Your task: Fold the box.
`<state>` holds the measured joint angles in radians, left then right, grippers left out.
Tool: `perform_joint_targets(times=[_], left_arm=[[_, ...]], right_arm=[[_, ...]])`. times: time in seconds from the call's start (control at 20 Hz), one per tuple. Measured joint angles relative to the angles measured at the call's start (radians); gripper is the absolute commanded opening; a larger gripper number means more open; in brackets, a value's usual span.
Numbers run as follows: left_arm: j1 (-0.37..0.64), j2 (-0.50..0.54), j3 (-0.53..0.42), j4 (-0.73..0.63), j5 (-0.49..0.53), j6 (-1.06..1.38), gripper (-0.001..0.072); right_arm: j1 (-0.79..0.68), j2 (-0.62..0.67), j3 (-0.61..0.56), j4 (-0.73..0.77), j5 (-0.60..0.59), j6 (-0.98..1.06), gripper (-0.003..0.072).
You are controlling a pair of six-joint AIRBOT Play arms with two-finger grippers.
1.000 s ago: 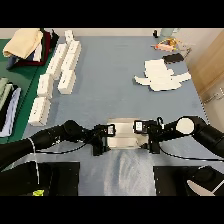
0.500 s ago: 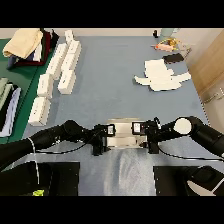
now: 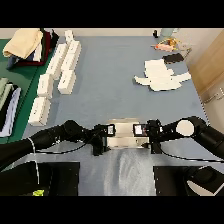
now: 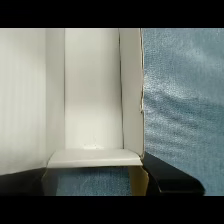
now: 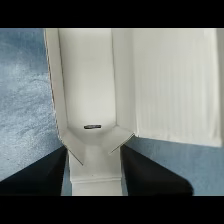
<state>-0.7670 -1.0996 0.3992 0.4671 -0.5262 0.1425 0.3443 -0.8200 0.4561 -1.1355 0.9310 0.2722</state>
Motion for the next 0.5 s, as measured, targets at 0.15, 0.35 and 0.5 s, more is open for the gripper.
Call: perform_joint_targets(times=[0.15, 0.35, 0.5], left_arm=[[0.0, 0.0, 0.0, 0.0, 0.0, 0.0, 0.0447], [0.0, 0.0, 0.0, 0.0, 0.0, 0.0, 0.0447], [0.0, 0.0, 0.0, 0.0, 0.0, -0.001, 0.0447]], right_arm=[[0.0, 0.002, 0.0, -0.017, 0.0, 0.006, 0.058], [0.0, -0.003, 0.0, -0.003, -0.013, 0.007, 0.0248], [0.0, -0.016, 0.0, 0.036, -0.021, 0.007, 0.0131]])
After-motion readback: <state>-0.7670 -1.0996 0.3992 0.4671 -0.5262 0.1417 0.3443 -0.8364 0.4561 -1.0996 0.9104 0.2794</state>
